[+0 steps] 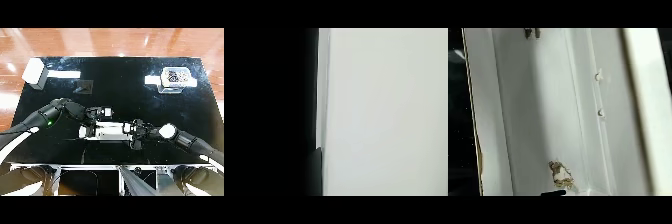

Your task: Fold the box and place the chain.

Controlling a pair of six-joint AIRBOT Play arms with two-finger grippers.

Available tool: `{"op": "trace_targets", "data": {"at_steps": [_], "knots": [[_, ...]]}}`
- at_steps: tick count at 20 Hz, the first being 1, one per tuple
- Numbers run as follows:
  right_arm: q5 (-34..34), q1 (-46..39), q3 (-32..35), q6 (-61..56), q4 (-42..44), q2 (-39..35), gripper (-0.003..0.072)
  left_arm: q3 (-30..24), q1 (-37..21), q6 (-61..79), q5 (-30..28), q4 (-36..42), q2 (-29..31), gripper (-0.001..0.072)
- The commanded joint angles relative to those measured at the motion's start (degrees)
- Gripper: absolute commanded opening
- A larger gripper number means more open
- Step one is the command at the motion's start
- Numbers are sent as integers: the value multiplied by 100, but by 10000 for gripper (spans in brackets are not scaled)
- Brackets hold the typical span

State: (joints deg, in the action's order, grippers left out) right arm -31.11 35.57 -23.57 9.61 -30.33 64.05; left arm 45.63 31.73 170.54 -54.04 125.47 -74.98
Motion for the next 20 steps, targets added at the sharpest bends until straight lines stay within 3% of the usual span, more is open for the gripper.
{"op": "trace_targets", "data": {"at_steps": [1, 20], "knots": [[-391, -162, -4, -44, -59, -15, 720, 2, -4, -4, 4, -7, 4, 21], [-481, -376, -4, -15, 262, -33, 720, 2, -4, -44, 4, -4, 4, 21]]}}
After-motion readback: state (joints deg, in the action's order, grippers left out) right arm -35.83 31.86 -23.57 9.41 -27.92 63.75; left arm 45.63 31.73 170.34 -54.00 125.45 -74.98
